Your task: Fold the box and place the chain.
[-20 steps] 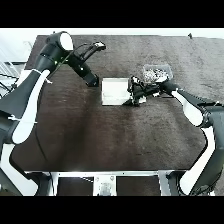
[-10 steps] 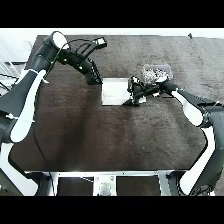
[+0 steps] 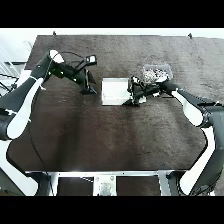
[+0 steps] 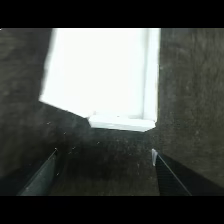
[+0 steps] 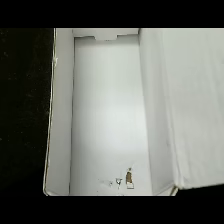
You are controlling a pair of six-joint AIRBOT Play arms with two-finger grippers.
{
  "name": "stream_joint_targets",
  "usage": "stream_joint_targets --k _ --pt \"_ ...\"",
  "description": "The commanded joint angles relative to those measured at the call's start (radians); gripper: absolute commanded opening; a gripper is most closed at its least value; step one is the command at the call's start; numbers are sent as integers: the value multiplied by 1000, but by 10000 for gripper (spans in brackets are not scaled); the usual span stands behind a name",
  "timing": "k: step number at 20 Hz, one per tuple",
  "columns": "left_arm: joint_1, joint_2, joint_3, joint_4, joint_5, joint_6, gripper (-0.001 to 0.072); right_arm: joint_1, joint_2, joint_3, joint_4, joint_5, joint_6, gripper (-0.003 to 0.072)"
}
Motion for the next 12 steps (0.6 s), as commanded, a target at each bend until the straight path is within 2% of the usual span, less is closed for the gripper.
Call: stream_joint_targets --k 1,4,7,12 --pt "8 -1 -103 -42 103 140 720 0 0 0 0 0 0 552" --pt "6 -1 -157 -140 145 229 720 0 0 0 0 0 0 552" --pt "6 -18 -171 -251 142 306 720 0 0 0 0 0 0 552" --pt "6 -82 -162 -266 111 344 714 0 0 0 0 0 0 552"
